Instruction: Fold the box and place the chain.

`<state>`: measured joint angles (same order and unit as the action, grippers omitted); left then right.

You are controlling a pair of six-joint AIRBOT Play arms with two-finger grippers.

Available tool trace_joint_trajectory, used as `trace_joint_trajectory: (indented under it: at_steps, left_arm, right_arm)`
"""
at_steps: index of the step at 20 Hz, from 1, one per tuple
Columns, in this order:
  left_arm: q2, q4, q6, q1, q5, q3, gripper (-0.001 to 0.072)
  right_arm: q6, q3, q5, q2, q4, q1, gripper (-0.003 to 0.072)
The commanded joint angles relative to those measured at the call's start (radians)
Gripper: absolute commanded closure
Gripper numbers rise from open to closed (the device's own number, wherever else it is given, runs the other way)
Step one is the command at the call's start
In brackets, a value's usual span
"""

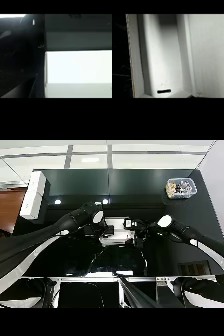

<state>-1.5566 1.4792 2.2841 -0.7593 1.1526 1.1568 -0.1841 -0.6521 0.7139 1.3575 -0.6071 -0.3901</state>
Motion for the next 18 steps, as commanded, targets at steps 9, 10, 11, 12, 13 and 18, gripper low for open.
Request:
trace_joint_trajectory:
  at_steps: [9,10,11,12,13,18]
  left_arm:
    - [-0.009,0.016,0.079,-0.001,0.010,0.018,0.0685]
    - [-0.009,0.016,0.079,-0.001,0.007,0.018,0.0685]
    - [-0.009,0.016,0.079,-0.001,0.002,0.018,0.0685]
    - [-0.009,0.016,0.079,-0.001,0.002,0.018,0.0685]
    - [-0.009,0.016,0.079,-0.001,0.003,0.018,0.0685]
    - [-0.008,0.016,0.076,-0.001,0.004,0.018,0.0685]
  right_arm:
    - [0.001,0.000,0.000,0.000,0.001,-0.001,0.0592]
    - [0.001,0.000,0.000,0.000,0.001,-0.001,0.0592]
    - [0.001,0.000,0.000,0.000,0.001,-0.001,0.0591]
    - [0.001,0.000,0.000,0.000,0.001,-0.001,0.0591]
    - [0.001,0.000,0.000,0.000,0.001,-0.001,0.0589]
    - [0.005,0.000,0.019,-0.006,-0.009,0.004,0.0022]
